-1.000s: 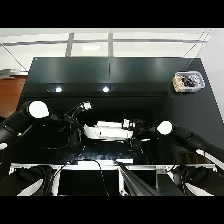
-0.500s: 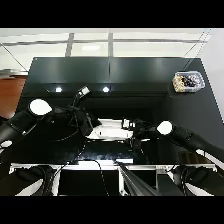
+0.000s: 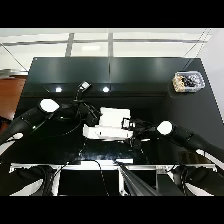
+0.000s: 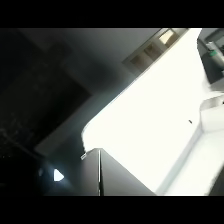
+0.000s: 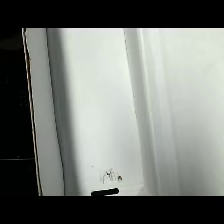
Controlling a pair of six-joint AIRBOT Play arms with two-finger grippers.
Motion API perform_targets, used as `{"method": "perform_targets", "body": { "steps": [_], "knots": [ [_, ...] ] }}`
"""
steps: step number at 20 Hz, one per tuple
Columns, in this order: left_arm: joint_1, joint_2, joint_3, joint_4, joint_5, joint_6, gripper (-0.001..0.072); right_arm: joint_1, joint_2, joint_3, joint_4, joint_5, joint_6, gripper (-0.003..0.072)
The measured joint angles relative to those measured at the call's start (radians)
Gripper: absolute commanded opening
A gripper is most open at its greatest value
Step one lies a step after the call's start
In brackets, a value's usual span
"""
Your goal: Fold the box and place the chain.
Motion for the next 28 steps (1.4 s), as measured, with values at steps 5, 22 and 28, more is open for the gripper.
{"method": "perform_targets", "body": {
  "steps": [5,22,28],
  "knots": [
    [0.000,-0.041,0.000,-0.002,0.005,0.002,0.0029,0.000,0.000,0.000,0.000,0.000,0.000,0.0417],
    [0.147,0.047,0.091,0.441,-0.507,-0.008,0.0706,0.000,0.000,0.000,-0.002,-0.008,0.000,0.0417],
    [0.151,0.055,0.101,0.340,-0.537,-0.088,0.0696,0.000,0.000,0.000,-0.001,-0.008,0.000,0.0417]
  ]
}}
